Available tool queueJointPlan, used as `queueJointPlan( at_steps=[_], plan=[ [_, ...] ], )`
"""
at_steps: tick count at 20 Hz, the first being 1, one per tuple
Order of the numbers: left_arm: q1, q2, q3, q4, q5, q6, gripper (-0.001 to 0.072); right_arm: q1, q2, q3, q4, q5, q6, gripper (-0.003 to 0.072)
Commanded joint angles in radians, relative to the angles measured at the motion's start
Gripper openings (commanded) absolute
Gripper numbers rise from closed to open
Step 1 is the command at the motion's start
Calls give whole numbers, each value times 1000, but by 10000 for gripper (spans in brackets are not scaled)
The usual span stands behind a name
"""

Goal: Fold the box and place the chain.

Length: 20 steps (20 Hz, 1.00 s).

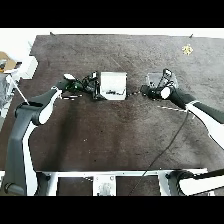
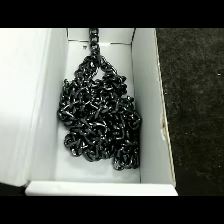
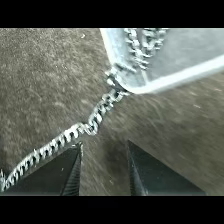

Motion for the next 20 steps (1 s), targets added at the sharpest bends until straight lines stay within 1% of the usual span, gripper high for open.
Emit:
queueJointPlan(
  at_steps=[1,5,6,7,8,10,12,16,20],
  plan=[
    [1,0,0,0,0,0,344,22,-81,73,42,0,5,315],
    [1,0,0,0,0,0,344,23,-116,89,62,11,5,310],
    [1,0,0,0,0,0,344,23,-118,89,62,11,4,177],
    [1,0,0,0,0,0,344,23,-118,89,61,9,3,81],
    [1,0,0,0,0,0,344,24,-117,89,63,9,4,77],
    [1,0,0,0,0,0,344,30,-104,89,58,19,3,1],
    [1,0,0,0,0,0,344,46,-55,89,27,23,3,1],
    [1,0,0,0,0,0,344,114,124,89,-66,57,0,1],
    [1,0,0,0,0,0,344,188,262,89,-93,51,0,1]
  ],
)
